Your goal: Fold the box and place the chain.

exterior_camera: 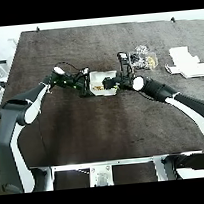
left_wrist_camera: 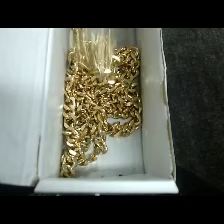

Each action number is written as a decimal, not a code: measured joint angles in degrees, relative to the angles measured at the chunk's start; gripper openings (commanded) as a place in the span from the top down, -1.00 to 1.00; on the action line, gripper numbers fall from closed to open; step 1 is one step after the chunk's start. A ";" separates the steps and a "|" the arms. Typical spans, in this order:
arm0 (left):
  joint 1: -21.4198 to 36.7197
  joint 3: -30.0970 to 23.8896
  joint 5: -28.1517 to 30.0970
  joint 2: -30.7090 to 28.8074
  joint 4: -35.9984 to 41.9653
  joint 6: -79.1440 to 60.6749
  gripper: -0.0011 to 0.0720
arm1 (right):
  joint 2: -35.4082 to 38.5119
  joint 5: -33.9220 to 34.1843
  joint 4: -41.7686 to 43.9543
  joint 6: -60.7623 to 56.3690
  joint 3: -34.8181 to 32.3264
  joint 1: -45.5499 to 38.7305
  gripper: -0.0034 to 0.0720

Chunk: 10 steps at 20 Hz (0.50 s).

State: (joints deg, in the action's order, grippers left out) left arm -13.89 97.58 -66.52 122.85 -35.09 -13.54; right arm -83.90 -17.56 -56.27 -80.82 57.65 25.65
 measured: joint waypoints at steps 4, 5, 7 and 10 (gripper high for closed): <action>0.00 0.00 0.00 0.00 0.00 -0.02 -0.28 | 1.60 -0.02 -0.35 0.22 -0.28 -4.22 -0.41; 0.00 0.00 0.00 0.00 0.00 -0.02 -0.28 | 2.32 0.02 -0.70 0.42 -0.33 -6.21 -0.41; 0.00 0.00 0.00 0.00 -0.02 -0.02 -0.28 | 2.86 0.07 -1.09 0.70 -0.35 -11.02 -0.41; 0.00 0.00 0.00 0.02 -0.02 -0.02 -0.28 | 1.36 -0.24 -1.38 1.14 0.66 -18.99 -0.41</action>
State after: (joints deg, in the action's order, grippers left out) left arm -13.89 97.58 -66.52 122.87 -35.11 -13.56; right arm -82.54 -17.80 -57.65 -79.68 58.30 6.66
